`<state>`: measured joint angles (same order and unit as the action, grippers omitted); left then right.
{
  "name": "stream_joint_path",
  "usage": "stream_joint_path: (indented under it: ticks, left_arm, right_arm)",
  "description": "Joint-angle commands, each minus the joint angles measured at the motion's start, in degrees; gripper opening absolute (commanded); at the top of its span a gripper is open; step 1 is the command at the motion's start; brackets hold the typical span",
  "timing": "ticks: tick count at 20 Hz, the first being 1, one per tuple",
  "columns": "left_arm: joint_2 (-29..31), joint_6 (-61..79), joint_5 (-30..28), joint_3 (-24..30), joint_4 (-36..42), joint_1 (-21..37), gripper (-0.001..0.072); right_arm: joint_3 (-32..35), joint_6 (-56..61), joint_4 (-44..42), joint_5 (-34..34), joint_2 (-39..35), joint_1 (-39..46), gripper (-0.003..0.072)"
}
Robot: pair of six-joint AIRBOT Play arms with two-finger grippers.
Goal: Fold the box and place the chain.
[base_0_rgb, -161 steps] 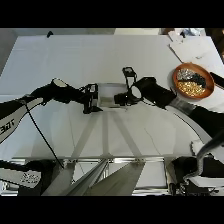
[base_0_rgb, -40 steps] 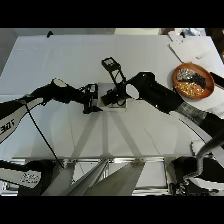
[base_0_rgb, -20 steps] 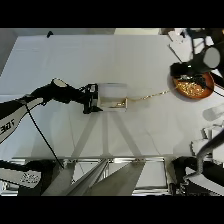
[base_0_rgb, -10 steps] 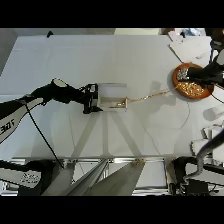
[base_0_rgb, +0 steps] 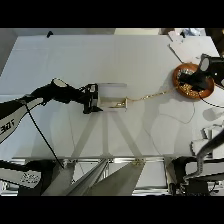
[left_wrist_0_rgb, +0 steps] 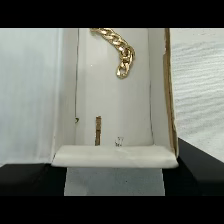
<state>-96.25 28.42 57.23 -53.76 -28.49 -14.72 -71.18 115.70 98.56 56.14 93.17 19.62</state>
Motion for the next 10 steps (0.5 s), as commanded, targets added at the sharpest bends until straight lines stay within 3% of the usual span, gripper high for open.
stream_joint_path:
  ticks: [1, 3, 5, 7, 10]
  left_arm:
    - [0.0, 0.0, 0.0, 0.0, 0.0, 0.0, 0.0214]
    - [0.0, 0.0, 0.0, 0.0, 0.0, 0.0, 0.0214]
    - [0.0, 0.0, 0.0, 0.0, 0.0, 0.0, 0.0214]
    - [0.0, 0.0, 0.0, 0.0, 0.0, 0.0, 0.0214]
    - [0.0, 0.0, 0.0, 0.0, 0.0, 0.0, 0.0214]
  right_arm:
    - [0.0, 3.0, -0.1, -1.9, 2.5, 0.0, 0.0543]
    - [0.0, 3.0, -0.2, -1.1, 3.3, 0.0, 0.0466]
    - [0.0, 2.9, -0.3, -1.1, 3.3, 0.0, 0.0264]
    - [0.0, 2.7, -0.3, -0.8, 3.3, 0.0, 0.0016]
    - [0.0, 0.9, -0.5, 0.2, 2.6, 0.0, 0.0013]
